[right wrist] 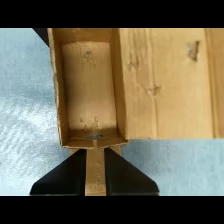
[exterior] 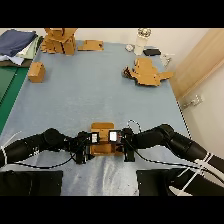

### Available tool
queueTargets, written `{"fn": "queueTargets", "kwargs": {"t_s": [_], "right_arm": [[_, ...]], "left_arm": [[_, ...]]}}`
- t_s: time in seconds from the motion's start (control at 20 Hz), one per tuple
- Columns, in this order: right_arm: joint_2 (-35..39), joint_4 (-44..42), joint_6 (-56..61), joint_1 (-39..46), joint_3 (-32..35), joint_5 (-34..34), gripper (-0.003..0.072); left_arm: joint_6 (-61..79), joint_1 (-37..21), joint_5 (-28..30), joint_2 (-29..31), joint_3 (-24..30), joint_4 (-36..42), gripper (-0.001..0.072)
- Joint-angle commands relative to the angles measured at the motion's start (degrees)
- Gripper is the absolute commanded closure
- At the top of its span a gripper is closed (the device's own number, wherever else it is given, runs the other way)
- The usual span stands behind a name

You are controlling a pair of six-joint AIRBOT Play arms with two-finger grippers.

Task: Fold the box.

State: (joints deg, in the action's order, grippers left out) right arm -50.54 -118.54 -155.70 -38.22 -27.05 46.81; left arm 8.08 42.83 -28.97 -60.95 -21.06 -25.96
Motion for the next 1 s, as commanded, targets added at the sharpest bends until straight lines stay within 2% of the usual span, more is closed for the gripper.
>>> {"fn": "queueTargets", "kwargs": {"t_s": [0.0, 0.25, 0.35, 0.4, 0.55, 0.6, 0.8, 0.9, 0.95], "right_arm": [[-0.17, -0.74, -1.44, -1.46, 0.02, -0.68, 0.0539], [-1.42, -1.29, -1.44, -3.67, 0.02, -7.56, 0.0538], [-2.78, -1.33, -1.42, -4.98, 0.02, -8.39, 0.0539], [-3.19, -1.36, -1.38, -5.18, 0.04, -8.24, 0.0515], [-3.41, -0.94, -0.28, -5.07, 0.04, -8.26, 0.015], [-3.43, -0.57, -0.28, -5.09, 0.04, -8.09, 0.012], [-3.3, -0.09, 2.67, -5.09, 0.02, -6.8, 0.0121], [-2.47, 3.85, 7.82, -5.07, -0.57, -4.2, 0.0126], [-1.64, 8.13, 12.33, -5.07, -1.22, -2.05, 0.0224]], "left_arm": [[0.0, -0.02, 0.02, -0.02, 0.02, 0.0, 0.0238], [0.0, -0.02, 0.02, -0.02, 0.02, 0.0, 0.0239], [0.0, -0.02, 0.02, -0.02, 0.02, 0.0, 0.0238], [0.0, -0.02, 0.0, -0.02, 0.02, 0.0, 0.0238], [0.0, -0.02, 0.02, -0.02, 0.02, 0.0, 0.0239], [0.0, -0.02, 0.02, -0.02, 0.02, 0.0, 0.0238], [0.0, -0.02, 0.0, -0.02, 0.02, 0.0, 0.0238], [0.0, -0.02, 0.02, -0.02, 0.02, 0.0, 0.0238], [0.0, -0.02, 0.0, -0.02, 0.04, 0.0, 0.0238]]}}
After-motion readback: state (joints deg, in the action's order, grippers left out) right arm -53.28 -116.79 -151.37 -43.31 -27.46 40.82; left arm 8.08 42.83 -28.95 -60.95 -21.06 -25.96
